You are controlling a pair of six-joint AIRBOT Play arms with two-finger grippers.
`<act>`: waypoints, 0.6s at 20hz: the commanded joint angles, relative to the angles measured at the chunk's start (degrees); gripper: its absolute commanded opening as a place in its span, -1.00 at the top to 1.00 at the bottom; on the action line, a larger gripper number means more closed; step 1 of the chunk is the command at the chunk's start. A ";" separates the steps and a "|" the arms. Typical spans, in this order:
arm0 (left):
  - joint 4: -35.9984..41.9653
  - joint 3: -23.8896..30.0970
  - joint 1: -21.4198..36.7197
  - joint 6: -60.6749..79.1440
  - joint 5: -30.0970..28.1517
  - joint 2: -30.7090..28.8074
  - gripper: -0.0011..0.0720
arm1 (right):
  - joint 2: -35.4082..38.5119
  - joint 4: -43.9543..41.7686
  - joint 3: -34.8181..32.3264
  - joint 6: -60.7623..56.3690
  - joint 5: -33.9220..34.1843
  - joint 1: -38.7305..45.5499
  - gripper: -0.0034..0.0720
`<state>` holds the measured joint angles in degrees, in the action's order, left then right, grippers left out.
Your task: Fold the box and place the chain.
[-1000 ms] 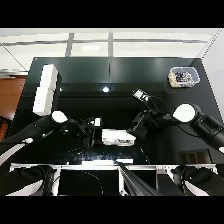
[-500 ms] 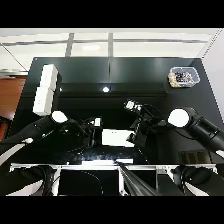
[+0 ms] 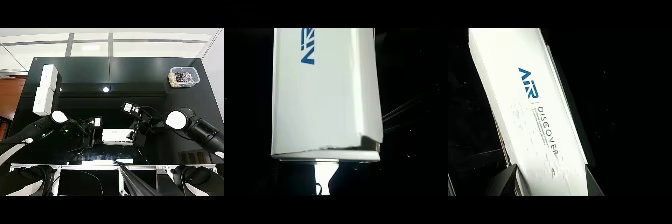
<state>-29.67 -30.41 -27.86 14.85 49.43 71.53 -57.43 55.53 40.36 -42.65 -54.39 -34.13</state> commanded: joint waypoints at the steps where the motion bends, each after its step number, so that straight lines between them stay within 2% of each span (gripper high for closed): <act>1: -0.04 -0.04 -0.02 0.13 0.11 0.02 -0.04 | 0.00 -0.57 -0.04 -0.04 -0.04 -0.04 -0.31; 2: -0.07 -0.04 -0.02 0.13 0.11 0.02 -0.04 | 0.00 -1.03 -0.04 -0.52 -0.13 -0.20 -0.31; 4: -0.07 -0.04 -0.02 0.13 0.11 0.02 -0.04 | 0.00 -1.03 -0.07 -0.81 -0.92 -1.03 0.18; 12: -0.07 -0.04 -0.02 0.13 0.11 0.02 -0.04 | -0.02 -0.79 -0.09 -1.05 -1.11 -1.84 0.20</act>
<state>-29.74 -30.44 -27.86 15.03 49.45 71.53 -57.43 54.76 40.29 -43.48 -55.29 -35.81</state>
